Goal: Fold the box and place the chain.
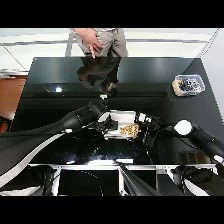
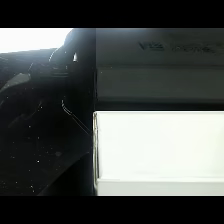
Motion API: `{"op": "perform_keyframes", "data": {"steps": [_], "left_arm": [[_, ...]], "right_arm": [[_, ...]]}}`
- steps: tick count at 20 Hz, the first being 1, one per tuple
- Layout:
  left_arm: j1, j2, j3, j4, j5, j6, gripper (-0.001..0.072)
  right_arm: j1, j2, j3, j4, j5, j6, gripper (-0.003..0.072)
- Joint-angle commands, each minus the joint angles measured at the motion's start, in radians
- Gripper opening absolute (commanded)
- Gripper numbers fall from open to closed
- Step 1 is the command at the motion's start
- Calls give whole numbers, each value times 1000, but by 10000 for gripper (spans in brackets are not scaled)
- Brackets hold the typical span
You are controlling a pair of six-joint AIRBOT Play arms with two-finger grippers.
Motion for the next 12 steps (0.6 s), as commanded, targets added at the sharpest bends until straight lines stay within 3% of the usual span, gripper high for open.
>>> {"op": "perform_keyframes", "data": {"steps": [1, 9, 10, 11, 12], "left_arm": [[1, 0, 1, 0, 0, 0, 32], [1, 0, 1, 0, 0, 0, 32], [1, 0, 1, 0, 0, 0, 32], [1, 0, 1, 0, 0, 0, 32], [0, 0, 1, 0, 0, 0, 32]], "right_arm": [[11, -77, 13, 115, -24, -241, 720], [11, -102, 15, 92, -56, -200, 720], [11, -102, 15, 92, -56, -189, 670], [11, -102, 15, 92, -56, -172, 554], [11, -102, 15, 93, -55, -163, 486]]}}
